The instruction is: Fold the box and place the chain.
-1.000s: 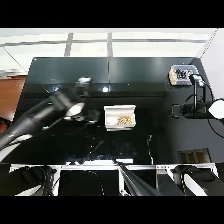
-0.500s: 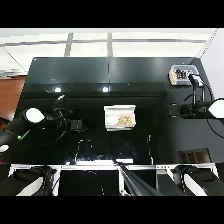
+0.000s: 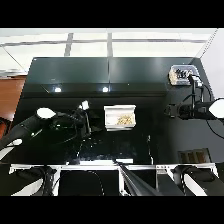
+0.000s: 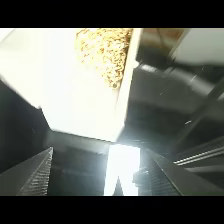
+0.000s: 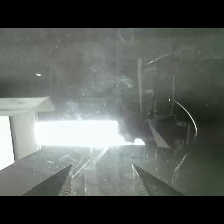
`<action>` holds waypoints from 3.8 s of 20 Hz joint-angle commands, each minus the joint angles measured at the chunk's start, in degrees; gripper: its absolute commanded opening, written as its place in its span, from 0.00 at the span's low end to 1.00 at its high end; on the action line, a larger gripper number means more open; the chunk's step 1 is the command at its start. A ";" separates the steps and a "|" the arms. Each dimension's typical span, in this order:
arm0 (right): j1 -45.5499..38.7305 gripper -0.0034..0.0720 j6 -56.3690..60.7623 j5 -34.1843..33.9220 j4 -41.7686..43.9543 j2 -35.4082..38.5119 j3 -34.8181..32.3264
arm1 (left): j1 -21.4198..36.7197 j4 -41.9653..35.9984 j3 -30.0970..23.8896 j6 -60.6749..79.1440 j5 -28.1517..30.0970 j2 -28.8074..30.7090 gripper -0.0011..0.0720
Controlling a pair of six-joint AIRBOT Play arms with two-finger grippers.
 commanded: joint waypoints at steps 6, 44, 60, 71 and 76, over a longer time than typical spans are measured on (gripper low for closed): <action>-0.02 0.61 -2.36 3.37 0.57 0.04 0.00 | -2.38 6.12 8.79 2.29 -0.26 -9.49 0.99; 18.29 0.98 -57.40 -10.10 13.92 -18.08 9.14 | -6.03 7.19 12.17 3.82 0.59 -13.75 0.52; 18.18 0.98 -79.36 -5.31 27.41 -18.16 5.53 | -6.12 7.19 12.17 3.80 0.57 -13.75 0.52; 18.32 0.37 -79.23 -5.70 27.32 -18.27 5.27 | -6.12 7.19 12.17 3.80 0.57 -13.75 0.52; 19.65 0.22 -79.23 -6.19 26.43 -18.40 4.83 | -6.12 7.19 12.17 3.80 0.57 -13.75 0.52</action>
